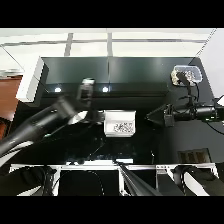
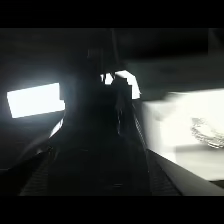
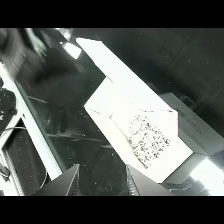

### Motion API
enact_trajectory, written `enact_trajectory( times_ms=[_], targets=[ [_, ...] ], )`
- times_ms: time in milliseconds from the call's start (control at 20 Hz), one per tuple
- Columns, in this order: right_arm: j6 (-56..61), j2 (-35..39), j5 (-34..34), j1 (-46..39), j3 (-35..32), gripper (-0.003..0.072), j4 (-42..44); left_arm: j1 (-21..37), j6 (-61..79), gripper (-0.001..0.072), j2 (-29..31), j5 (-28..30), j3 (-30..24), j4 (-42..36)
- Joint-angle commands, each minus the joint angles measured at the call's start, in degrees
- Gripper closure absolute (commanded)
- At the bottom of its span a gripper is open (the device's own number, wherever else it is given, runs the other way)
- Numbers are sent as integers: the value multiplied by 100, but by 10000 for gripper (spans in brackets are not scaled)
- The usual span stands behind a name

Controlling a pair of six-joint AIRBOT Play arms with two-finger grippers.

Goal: Fold the box and place the chain.

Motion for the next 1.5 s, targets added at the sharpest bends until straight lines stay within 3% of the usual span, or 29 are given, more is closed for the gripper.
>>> enact_trajectory(
  times_ms=[0, 150, 300, 400, 600, 650, 750, 1050, 1250, 1450],
  targets=[
    [0, -7, -164, -4, 2, 331, -79, 885, 98, 77, 1432, 1213, -1572, -605],
    [-2, -7, -310, -4, 2, 331, -81, 1794, 2297, 77, 2400, 2774, -2914, -2750],
    [-2, -7, -490, -4, 2, 331, -146, 2186, 6317, 77, 2516, 2529, -3453, -4577],
    [0, -7, -575, -4, 2, 331, -223, 2065, 8203, 76, 2367, 2352, -3460, -4627],
    [2, -7, -573, -4, 2, 331, -326, 1687, 11005, 42, 2105, 3034, -3460, -4623],
    [2, -7, -573, -4, 2, 331, -323, 1602, 11374, 3, 2028, 3294, -3445, -4612],
    [28, -7, -573, -4, 2, 331, -323, 1611, 11446, 3, 1720, 3545, -3311, -4881],
    [48, -7, -575, -4, 2, 331, -323, 1884, 13943, 2, 70, 2398, -2452, -6603],
    [109, -7, -575, -2, 2, 331, -323, 2129, 14482, 2, -557, 1703, -2044, -6568],
    [109, -7, -577, -4, 2, 331, -323, 2164, 14898, 2, -868, 1644, -2020, -6638]
  ],
)
